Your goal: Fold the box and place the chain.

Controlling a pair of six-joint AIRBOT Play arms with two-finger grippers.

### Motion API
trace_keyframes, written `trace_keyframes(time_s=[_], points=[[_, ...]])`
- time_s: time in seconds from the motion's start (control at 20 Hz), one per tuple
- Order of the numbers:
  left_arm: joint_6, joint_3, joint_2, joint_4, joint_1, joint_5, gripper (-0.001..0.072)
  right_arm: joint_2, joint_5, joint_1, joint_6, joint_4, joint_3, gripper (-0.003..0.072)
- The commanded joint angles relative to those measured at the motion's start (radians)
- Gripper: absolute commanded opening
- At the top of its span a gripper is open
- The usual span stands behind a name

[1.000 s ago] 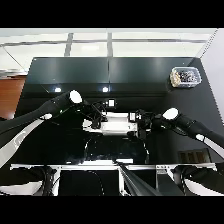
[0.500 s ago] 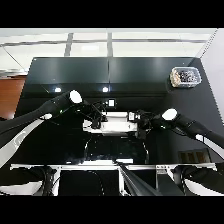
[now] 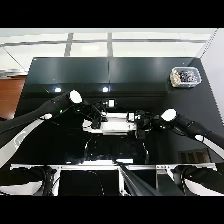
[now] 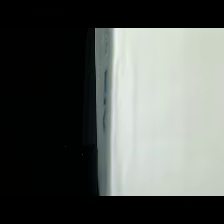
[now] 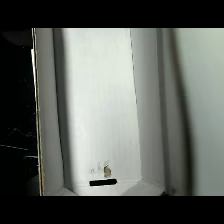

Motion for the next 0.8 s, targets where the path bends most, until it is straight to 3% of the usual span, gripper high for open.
trace_keyframes(time_s=[0.0,0.05,0.1,0.2,0.25,0.3,0.35,0.45,0.5,0.55,0.6,0.65,0.7,0.75], points=[[-0.001,0.001,0.000,0.000,0.000,-0.003,0.0028,-0.001,-0.004,0.001,0.000,-0.003,0.000,0.0538],[-0.003,0.001,0.006,0.001,0.000,-0.008,0.0039,-0.001,-0.004,0.001,0.000,-0.003,0.000,0.0538],[-0.005,0.001,0.017,0.009,0.002,-0.014,0.0144,-0.001,-0.004,0.001,0.000,-0.003,0.000,0.0538],[-0.043,0.001,0.055,0.045,0.010,-0.025,0.0483,-0.001,-0.004,0.001,0.000,-0.003,0.000,0.0538],[-0.128,0.001,0.082,0.086,0.018,-0.026,0.0586,-0.001,-0.004,0.001,0.000,-0.003,0.000,0.0536],[-0.222,0.001,0.112,0.140,0.030,-0.032,0.0656,-0.001,-0.004,0.001,0.000,-0.003,0.000,0.0484],[-0.313,0.001,0.146,0.203,0.046,-0.051,0.0683,-0.001,-0.004,0.001,0.000,-0.003,0.000,0.0417],[-0.415,0.000,0.213,0.283,0.093,-0.138,0.0686,-0.001,-0.004,0.001,0.000,-0.002,0.000,0.0395],[-0.465,0.000,0.241,0.288,0.121,-0.185,0.0685,-0.001,-0.004,0.001,0.000,-0.002,0.000,0.0247],[-0.523,0.000,0.265,0.279,0.151,-0.238,0.0685,-0.001,-0.004,0.001,0.000,-0.002,0.000,0.0188],[-0.593,0.000,0.281,0.272,0.174,-0.291,0.0666,-0.001,-0.004,0.001,0.000,-0.002,0.000,0.0187],[-0.669,0.000,0.289,0.255,0.193,-0.353,0.0500,-0.001,-0.005,0.001,0.000,0.001,0.000,0.0187],[-0.724,-0.002,0.287,0.213,0.203,-0.423,0.0184,-0.001,-0.005,0.001,0.001,0.001,0.000,0.0187],[-0.740,-0.014,0.284,0.142,0.207,-0.493,0.0026,-0.001,-0.004,0.001,0.001,0.001,0.000,0.0187]])
